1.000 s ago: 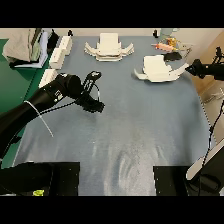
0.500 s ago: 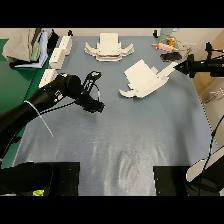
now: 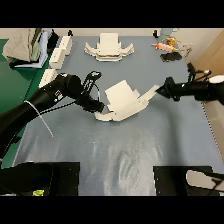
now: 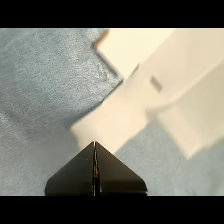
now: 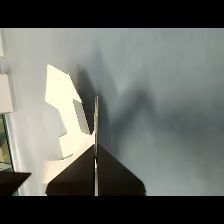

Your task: Fold the box.

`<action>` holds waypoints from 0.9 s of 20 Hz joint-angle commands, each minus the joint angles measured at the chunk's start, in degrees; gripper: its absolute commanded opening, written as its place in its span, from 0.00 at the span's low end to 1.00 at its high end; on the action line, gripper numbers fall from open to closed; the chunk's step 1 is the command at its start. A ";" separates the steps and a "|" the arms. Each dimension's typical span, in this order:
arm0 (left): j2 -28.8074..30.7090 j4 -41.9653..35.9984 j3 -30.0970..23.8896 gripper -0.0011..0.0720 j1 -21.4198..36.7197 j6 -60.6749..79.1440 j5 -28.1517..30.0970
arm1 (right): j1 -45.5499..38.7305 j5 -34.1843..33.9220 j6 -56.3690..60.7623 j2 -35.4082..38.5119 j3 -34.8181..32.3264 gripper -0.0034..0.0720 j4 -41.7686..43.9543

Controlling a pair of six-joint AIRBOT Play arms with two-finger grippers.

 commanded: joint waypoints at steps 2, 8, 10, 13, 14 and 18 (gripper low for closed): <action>0.04 0.00 -0.02 0.04 -0.02 0.02 0.02 | 6.91 -10.54 8.68 15.69 -18.84 0.04 -3.72; 0.04 0.00 -0.02 0.04 -0.02 0.02 1.68 | 11.06 -10.08 15.72 20.74 -24.41 0.40 -10.36; 0.04 0.00 -0.02 0.04 -0.02 0.02 2.27 | 10.54 -9.92 15.82 20.24 -23.78 0.47 -11.85; 0.04 0.00 -0.02 0.04 -0.02 0.02 2.89 | 7.39 -7.08 15.52 17.05 -20.22 0.47 -14.23; 0.04 -0.04 -0.02 0.04 -0.04 0.02 2.91 | 6.16 -5.35 14.40 15.32 -18.45 0.47 -14.36; 0.04 -0.02 -0.02 0.04 -0.02 0.02 3.17 | 4.61 4.79 6.86 6.03 -10.51 0.47 -14.38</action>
